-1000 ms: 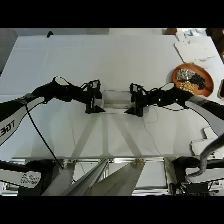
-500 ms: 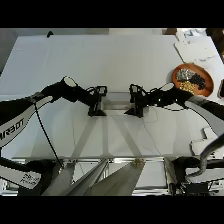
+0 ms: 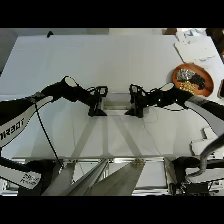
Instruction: Fold the box and place the chain.
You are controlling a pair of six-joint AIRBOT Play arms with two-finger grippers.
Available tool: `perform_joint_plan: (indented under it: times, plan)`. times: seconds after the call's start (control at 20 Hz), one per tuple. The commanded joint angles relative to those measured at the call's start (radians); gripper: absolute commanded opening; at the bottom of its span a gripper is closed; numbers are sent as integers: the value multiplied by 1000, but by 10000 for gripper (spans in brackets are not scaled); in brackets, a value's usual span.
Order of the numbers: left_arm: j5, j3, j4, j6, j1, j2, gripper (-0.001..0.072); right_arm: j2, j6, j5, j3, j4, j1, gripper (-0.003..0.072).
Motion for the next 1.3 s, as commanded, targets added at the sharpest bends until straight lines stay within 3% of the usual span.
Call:
perform_joint_plan:
  times: [0.0,0.85,1.25]
  plan:
    - [-6,-1,14,-4,-1,-1,92,0,-1,-4,1,2,0,493]
    - [-6,-1,13,-4,-2,-1,92,1,-1,-16,1,8,0,493]
    - [-6,-1,13,-4,-2,-1,92,0,0,31,1,3,0,493]
